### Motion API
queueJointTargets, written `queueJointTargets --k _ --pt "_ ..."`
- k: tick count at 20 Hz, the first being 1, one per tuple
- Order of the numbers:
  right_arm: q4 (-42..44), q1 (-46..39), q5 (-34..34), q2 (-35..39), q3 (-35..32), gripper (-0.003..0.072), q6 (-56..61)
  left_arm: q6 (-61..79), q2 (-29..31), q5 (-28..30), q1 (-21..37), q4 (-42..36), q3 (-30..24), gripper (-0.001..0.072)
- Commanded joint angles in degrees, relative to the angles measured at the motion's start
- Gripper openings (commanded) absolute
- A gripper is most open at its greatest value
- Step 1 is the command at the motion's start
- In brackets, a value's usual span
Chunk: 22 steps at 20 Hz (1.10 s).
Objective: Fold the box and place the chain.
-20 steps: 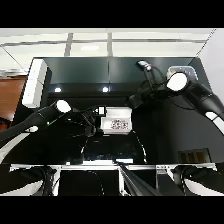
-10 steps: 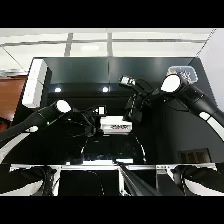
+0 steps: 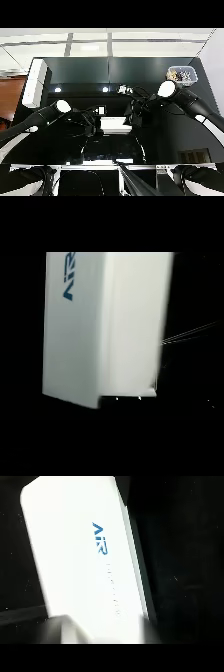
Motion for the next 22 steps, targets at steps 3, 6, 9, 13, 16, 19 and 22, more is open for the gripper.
queueJointTargets --k 3,6,9,13,16,19,22 --pt "-1.38 0.07 0.04 -0.04 -0.15 0.0235 0.52 0.02 -0.04 0.0 -0.04 0.09 0.02 0.0368" --pt "-1.75 0.09 0.46 -0.04 -0.44 0.0235 0.61 0.02 -0.04 0.0 -0.04 0.09 0.02 0.0368" --pt "-1.73 0.33 0.39 -0.07 -0.81 0.0235 0.59 0.02 -0.04 0.0 -0.04 0.09 0.02 0.0368" --pt "-1.75 0.33 0.2 -0.11 -0.81 0.0235 0.59 0.02 -0.04 0.0 -0.04 0.09 0.02 0.0368" --pt "-1.77 0.44 1.22 -0.11 -0.81 0.0237 0.59 0.02 -0.04 0.0 -0.04 0.09 0.02 0.0368" --pt "-1.81 0.44 0.66 -0.11 -0.81 0.0275 0.59 0.02 -0.04 0.0 -0.04 0.09 0.02 0.0368" --pt "-2.01 0.44 0.57 -0.13 -0.81 0.0275 0.59 0.02 -0.04 0.0 -0.04 0.09 0.02 0.0368"
